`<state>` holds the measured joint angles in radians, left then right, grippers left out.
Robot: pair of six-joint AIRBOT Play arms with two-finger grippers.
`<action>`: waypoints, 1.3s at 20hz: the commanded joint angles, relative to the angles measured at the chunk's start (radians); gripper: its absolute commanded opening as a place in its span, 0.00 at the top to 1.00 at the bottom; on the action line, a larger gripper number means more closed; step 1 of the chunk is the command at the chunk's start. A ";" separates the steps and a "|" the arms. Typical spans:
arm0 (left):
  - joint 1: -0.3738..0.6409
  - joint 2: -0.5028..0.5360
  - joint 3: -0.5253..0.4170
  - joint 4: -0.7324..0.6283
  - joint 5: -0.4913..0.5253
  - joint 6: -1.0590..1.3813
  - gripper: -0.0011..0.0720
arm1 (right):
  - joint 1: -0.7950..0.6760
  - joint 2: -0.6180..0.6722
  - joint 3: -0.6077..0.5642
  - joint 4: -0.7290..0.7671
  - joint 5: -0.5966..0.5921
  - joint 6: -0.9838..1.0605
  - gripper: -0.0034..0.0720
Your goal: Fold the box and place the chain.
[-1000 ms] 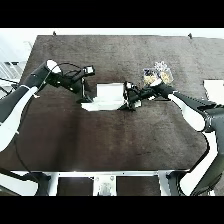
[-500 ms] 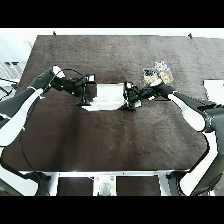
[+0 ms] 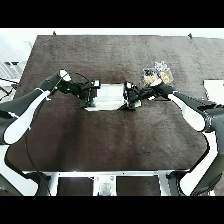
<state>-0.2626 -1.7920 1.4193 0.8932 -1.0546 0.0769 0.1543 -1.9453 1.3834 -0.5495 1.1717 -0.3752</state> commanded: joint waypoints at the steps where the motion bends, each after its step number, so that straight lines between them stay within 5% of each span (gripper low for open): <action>1: -0.006 -0.006 0.000 0.003 0.022 0.009 0.25 | 0.000 0.000 0.000 0.000 0.000 0.000 0.18; 4: -0.007 -0.006 0.000 -0.003 0.022 0.009 0.36 | 0.000 0.000 0.000 0.000 0.000 0.000 0.18; 7: -0.007 -0.006 0.000 -0.004 0.022 0.007 0.36 | 0.000 0.000 0.000 0.000 0.000 0.000 0.18; 8: -0.007 -0.006 0.000 -0.007 0.021 0.005 0.54 | 0.000 0.000 0.000 0.000 0.000 0.000 0.18; 9: -0.007 -0.006 0.000 -0.012 0.017 0.004 0.59 | 0.000 0.000 0.000 0.000 0.000 0.000 0.18; 13: -0.007 -0.006 0.000 -0.085 0.008 0.011 0.60 | 0.000 0.000 0.000 0.000 0.000 0.000 0.18; 15: -0.007 -0.010 0.000 -0.106 0.006 0.011 0.74 | 0.000 0.000 0.000 0.000 0.000 0.000 0.18; 26: -0.007 -0.033 0.000 -0.205 0.024 0.063 0.74 | 0.000 0.000 0.000 0.000 0.000 0.000 0.18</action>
<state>-0.2687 -1.8236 1.4189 0.7116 -1.0451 0.1280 0.1535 -1.9453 1.3834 -0.5491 1.1713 -0.3748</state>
